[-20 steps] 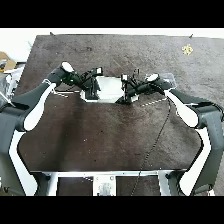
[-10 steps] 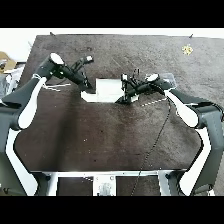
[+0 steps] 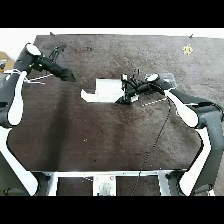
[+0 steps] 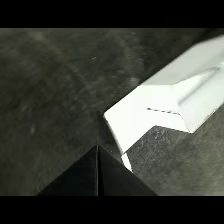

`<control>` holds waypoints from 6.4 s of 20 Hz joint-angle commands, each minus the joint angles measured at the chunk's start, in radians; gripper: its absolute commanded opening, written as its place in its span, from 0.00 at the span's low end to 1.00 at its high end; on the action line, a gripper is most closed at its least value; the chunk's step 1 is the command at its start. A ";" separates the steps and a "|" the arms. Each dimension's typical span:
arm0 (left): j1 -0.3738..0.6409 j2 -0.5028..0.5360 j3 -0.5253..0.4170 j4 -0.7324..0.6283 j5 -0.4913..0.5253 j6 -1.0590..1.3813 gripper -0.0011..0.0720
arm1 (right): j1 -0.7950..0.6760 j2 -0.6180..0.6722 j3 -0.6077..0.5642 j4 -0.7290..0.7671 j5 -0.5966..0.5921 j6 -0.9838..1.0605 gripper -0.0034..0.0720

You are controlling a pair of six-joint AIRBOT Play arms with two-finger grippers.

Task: Fold the box and place the chain.

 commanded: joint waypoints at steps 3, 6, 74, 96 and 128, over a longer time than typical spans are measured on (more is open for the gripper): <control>0.027 0.000 -0.126 -0.135 -0.008 -0.098 0.03 | 0.000 0.000 0.000 0.000 0.000 0.000 0.63; 0.027 0.001 -0.245 -0.195 0.013 -0.074 0.03 | 0.000 0.000 0.000 0.000 0.000 0.000 0.63; -0.320 0.017 -0.110 0.203 0.154 -0.592 0.48 | 0.000 0.000 0.000 0.000 0.000 0.000 0.63; -0.563 -0.023 -0.027 0.779 0.164 -0.998 0.38 | 0.000 0.000 0.000 0.000 0.000 0.000 0.63; -0.559 0.034 0.091 0.764 -0.012 -0.824 0.41 | 0.000 0.000 0.000 0.000 0.000 0.000 0.63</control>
